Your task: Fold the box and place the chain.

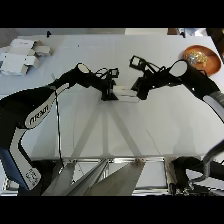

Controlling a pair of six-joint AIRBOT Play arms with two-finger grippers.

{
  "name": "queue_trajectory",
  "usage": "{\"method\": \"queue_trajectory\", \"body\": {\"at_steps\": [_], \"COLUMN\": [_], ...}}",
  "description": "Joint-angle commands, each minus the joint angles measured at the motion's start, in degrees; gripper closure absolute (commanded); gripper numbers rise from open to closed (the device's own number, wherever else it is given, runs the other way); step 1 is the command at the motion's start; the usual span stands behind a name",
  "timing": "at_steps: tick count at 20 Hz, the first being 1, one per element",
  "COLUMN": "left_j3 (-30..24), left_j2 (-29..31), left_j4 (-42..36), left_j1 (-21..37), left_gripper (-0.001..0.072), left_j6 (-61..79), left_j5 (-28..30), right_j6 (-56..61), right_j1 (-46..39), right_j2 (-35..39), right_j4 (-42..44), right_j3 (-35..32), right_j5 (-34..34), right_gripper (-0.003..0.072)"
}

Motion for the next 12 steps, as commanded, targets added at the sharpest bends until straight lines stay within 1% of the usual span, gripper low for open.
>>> {"method": "queue_trajectory", "body": {"at_steps": [1, 5, 8, 12], "left_j3": [0.00, 0.00, 0.00, 0.00], "left_j2": [0.02, 0.02, 0.02, 0.02], "left_j4": [0.04, 0.04, 0.04, 0.04], "left_j1": [0.02, 0.02, 0.02, 0.02], "left_gripper": [0.0332, 0.0332, 0.0332, 0.0332], "left_j6": [0.07, 0.09, 0.07, 0.09], "left_j5": [0.04, 0.04, 0.04, 0.04], "right_j6": [3.65, 10.05, 13.03, 14.51], "right_j1": [-1.90, -1.97, -1.86, -1.05], "right_j2": [-2.08, -8.87, -12.74, -14.84], "right_j4": [14.23, 23.39, 22.01, 17.64], "right_j3": [0.02, 0.02, 0.00, 0.00], "right_j5": [0.26, -0.37, -1.64, -1.75], "right_gripper": [0.0673, 0.0673, 0.0673, 0.0673]}}
